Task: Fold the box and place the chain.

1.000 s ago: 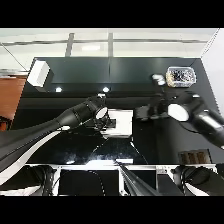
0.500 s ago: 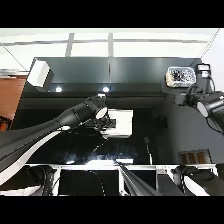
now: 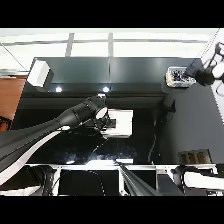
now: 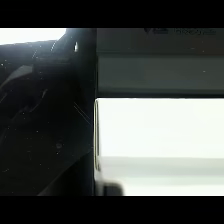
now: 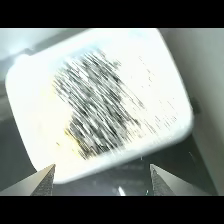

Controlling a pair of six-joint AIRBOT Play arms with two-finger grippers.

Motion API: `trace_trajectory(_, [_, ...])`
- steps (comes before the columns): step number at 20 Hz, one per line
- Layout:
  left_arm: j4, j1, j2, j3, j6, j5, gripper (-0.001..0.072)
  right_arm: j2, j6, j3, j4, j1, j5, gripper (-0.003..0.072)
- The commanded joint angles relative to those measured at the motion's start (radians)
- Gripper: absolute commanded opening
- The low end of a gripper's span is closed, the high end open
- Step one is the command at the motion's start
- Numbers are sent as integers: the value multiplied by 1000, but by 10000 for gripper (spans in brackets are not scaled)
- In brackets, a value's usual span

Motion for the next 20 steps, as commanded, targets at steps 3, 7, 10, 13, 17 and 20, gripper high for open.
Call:
trace_trajectory(3, [0,0,0,0,0,0,27,-307,-121,438,125,-19,230,720])
trace_trajectory(7, [1,0,0,0,0,0,27,-386,-106,508,127,-18,221,720])
trace_trajectory(10, [1,0,0,0,0,3,27,-418,-106,508,90,-18,220,720])
trace_trajectory(13, [1,0,0,0,0,2,27,-458,-122,508,84,-14,237,720])
trace_trajectory(17, [0,0,0,0,0,2,27,-480,-140,508,85,-7,157,720])
trace_trajectory(20, [0,0,0,0,0,2,26,-492,-132,508,90,-3,134,720])
